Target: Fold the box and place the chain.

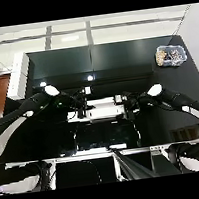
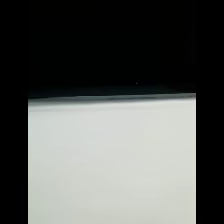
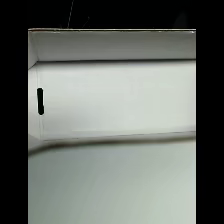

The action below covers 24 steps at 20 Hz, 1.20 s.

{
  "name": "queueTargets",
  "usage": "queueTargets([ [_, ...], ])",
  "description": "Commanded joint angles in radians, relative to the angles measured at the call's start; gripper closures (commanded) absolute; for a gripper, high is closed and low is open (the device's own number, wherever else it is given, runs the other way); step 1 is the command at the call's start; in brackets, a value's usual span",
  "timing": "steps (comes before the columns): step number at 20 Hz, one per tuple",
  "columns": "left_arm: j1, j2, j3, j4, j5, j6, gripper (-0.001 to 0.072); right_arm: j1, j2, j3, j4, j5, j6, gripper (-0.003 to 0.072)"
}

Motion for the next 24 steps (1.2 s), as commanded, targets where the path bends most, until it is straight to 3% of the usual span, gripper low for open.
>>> queueTargets([
  [1,0.000,0.000,0.000,0.000,0.000,0.000,0.0681,0.009,-0.004,0.005,-0.019,-0.009,0.020,0.0025],
  [8,0.000,0.000,0.000,0.000,0.000,0.000,0.0681,0.023,-0.010,0.008,-0.117,-0.023,0.107,0.0025],
  [17,0.000,0.000,0.000,0.000,0.000,0.000,0.0680,0.023,-0.010,0.008,-0.117,-0.026,0.108,0.0026],
  [18,0.000,0.000,0.000,0.000,0.000,0.000,0.0680,0.023,-0.010,0.007,-0.117,-0.026,0.108,0.0067],
  [19,0.000,0.000,0.000,-0.001,0.000,0.000,0.0680,0.023,-0.010,0.007,-0.117,-0.025,0.108,0.0242],
  [23,0.001,0.005,0.002,0.000,-0.008,-0.010,0.0677,0.023,-0.010,0.007,-0.116,-0.026,0.108,0.0258],
  [24,0.005,0.014,0.002,0.000,-0.008,-0.039,0.0645,0.023,-0.010,0.007,-0.116,-0.026,0.108,0.0258],
])
